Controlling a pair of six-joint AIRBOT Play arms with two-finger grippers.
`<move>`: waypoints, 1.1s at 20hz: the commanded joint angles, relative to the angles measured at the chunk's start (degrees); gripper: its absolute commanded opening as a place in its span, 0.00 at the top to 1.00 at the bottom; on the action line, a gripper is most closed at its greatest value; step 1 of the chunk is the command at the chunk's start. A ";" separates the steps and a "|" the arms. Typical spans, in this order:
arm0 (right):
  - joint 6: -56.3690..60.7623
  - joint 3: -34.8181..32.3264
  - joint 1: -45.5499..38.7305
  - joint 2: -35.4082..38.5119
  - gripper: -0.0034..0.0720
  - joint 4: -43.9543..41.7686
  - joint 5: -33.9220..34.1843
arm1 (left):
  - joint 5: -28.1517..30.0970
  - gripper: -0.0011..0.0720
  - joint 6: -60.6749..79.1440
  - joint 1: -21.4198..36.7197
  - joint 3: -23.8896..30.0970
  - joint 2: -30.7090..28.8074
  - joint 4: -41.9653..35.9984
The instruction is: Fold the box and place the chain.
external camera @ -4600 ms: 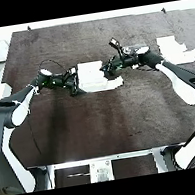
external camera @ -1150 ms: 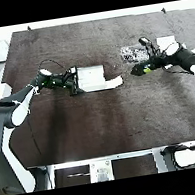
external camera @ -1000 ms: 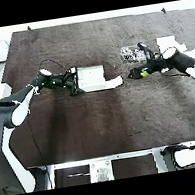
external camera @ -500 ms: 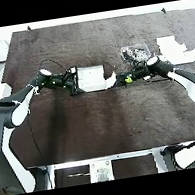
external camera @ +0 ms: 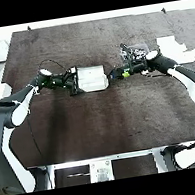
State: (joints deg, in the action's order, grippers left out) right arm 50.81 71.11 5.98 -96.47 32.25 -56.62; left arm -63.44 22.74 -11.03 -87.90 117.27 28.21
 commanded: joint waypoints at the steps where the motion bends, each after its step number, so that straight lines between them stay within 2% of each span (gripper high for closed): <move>1: -0.04 0.72 0.46 0.07 0.53 -2.27 -0.48 | 0.00 0.33 0.02 0.02 0.00 0.02 0.02; 4: 1.92 0.72 1.27 -0.02 0.52 -2.01 -0.48 | 0.00 0.33 0.02 0.02 0.00 0.02 0.02; 6: 3.17 0.72 1.42 -0.24 0.40 -1.57 -0.50 | 0.00 0.33 0.02 0.02 0.00 0.02 0.02; 11: 6.23 0.72 1.46 -0.44 0.35 1.99 -0.50 | 0.00 0.33 0.02 0.02 0.00 0.02 0.02; 18: 6.27 0.92 3.93 -0.61 0.34 1.81 -0.35 | -0.02 0.33 0.02 0.02 0.00 0.02 0.00; 22: 8.85 1.42 4.63 -0.59 0.32 1.90 3.02 | -0.02 0.33 0.02 0.02 0.00 0.02 0.00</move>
State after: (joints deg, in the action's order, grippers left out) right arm 58.26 72.16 10.02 -97.06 34.17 -55.37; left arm -63.46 22.74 -11.03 -87.90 117.27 28.21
